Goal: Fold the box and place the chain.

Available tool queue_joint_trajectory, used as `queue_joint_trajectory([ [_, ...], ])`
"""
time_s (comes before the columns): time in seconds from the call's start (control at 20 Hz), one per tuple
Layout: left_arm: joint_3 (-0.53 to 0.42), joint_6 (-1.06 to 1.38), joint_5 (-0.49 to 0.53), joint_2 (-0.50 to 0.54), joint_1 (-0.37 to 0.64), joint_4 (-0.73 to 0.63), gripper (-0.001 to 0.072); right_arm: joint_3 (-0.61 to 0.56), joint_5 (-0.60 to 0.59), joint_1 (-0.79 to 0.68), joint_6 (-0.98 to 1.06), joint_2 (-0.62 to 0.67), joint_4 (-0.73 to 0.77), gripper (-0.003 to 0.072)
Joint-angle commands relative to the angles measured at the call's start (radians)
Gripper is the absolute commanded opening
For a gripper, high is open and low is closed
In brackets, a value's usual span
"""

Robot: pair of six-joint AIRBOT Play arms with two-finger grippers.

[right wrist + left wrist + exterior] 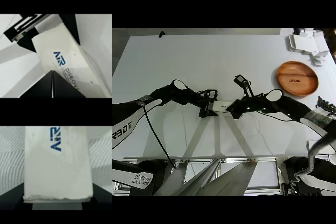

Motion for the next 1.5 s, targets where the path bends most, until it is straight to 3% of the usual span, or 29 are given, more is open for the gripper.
queue_joint_trajectory([
  [0.0, 0.0, 0.001, 0.0, 0.001, 0.001, 0.0, 0.0076, 0.0, 0.019, -0.005, 0.025, -0.042, -0.005, 0.0007],
  [0.3, 0.0, 0.001, 0.0, 0.001, 0.001, 0.0, 0.0076, 0.0, 0.018, -0.005, 0.026, -0.016, 0.002, 0.0007],
  [0.6, 0.0, 0.001, 0.0, 0.001, 0.001, 0.001, 0.0076, 0.0, -0.093, -0.065, 0.047, 0.232, -0.087, 0.0008],
  [0.75, 0.0, 0.001, 0.0, 0.001, 0.001, 0.0, 0.0076, 0.0, -0.118, -0.188, 0.193, 0.358, -0.278, 0.0008],
  [0.85, 0.0, 0.001, 0.0, 0.001, 0.001, 0.0, 0.0076, 0.0, -0.097, -0.289, 0.359, 0.418, -0.5, 0.0008],
  [1.05, 0.0, 0.001, 0.0, 0.001, 0.001, 0.0, 0.0076, 0.0, 0.068, -0.498, 0.634, 0.444, -0.935, 0.0009],
  [1.2, 0.0, 0.0, -0.002, 0.001, 0.001, 0.0, 0.0076, 0.0, 0.167, -0.636, 0.65, 0.443, -0.964, 0.0009],
  [1.45, 0.0, 0.001, -0.022, 0.001, -0.006, -0.037, 0.0076, 0.0, 0.168, -0.702, 0.65, 0.443, -0.962, 0.0009],
])
